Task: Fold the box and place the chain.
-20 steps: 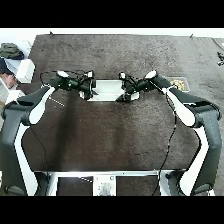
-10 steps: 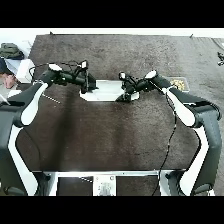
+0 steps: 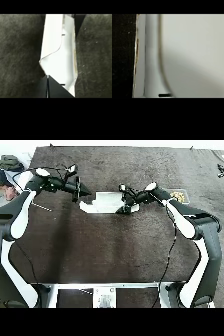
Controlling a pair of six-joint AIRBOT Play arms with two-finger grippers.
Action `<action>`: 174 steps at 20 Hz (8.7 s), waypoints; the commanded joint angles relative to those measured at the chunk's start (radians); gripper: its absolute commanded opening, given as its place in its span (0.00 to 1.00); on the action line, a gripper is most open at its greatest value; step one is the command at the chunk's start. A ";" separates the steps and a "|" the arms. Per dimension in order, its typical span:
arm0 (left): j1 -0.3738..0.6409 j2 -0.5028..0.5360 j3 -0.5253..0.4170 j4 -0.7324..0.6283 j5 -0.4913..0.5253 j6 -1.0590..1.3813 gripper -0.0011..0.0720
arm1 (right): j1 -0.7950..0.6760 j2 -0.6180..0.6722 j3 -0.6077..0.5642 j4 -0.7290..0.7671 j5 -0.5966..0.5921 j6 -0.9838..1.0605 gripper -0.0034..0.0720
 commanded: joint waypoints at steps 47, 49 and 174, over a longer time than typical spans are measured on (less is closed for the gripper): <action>-0.095 0.060 0.049 0.390 0.086 -0.233 0.98 | 0.000 0.000 0.001 0.001 0.000 0.000 0.32; -0.109 0.056 0.031 0.443 0.134 -0.227 0.98 | 0.000 0.000 0.001 0.001 0.000 0.000 0.32; -0.061 0.058 -0.230 0.003 0.227 -1.158 0.44 | 0.000 0.000 0.001 0.000 0.000 0.000 0.32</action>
